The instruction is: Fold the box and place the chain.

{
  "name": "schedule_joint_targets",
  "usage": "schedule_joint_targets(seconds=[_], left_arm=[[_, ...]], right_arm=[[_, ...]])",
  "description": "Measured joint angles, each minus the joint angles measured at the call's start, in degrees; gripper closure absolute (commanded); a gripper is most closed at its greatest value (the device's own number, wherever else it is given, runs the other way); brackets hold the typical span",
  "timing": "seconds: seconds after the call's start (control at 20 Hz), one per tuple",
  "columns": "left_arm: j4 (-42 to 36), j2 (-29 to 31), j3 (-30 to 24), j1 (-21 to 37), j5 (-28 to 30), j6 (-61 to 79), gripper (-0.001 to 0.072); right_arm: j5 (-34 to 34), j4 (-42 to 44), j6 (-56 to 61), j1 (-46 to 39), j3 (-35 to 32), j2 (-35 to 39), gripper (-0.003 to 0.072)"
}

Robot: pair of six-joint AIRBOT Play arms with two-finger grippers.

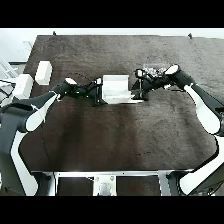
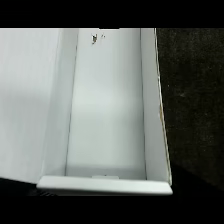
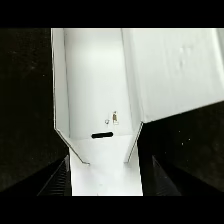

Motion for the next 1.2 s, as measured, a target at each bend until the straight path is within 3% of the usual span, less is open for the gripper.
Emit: schedule_joint_targets(seconds=[0.1, 0.2, 0.3, 0.45, 0.75, 0.85, 1.2], left_arm=[[0.0, 0.0, 0.0, 0.0, 0.0, 0.0, 0.0181], [0.0, 0.0, 0.0, 0.0, 0.0, 0.0, 0.0181], [0.0, 0.0, 0.0, 0.0, 0.0, 0.0, 0.0181], [0.0, 0.0, 0.0, 0.0, 0.0, 0.0, 0.0181], [0.0, 0.0, 0.0, 0.0, 0.0, 0.0, 0.0181], [0.0, 0.0, 0.0, 0.0, 0.0, 0.0, 0.0181], [0.0, 0.0, 0.0, 0.0, 0.0, 0.0, 0.0181]], right_arm=[[0.0, -0.1, 0.0, 0.3, 0.0, -0.4, 0.0079], [-0.1, -0.2, 0.0, 0.9, 0.0, -0.7, 0.0134], [-0.4, -0.2, 0.0, 1.5, 0.0, -0.9, 0.0264], [-0.9, -0.4, 0.0, 2.3, 0.0, -1.1, 0.0326], [-1.3, -0.3, 0.0, 2.9, 0.0, -1.1, 0.0336], [-1.3, 0.5, 0.0, 2.9, 0.0, -1.1, 0.0397], [-3.0, 3.1, 0.0, 4.0, 0.0, -1.8, 0.0395]])
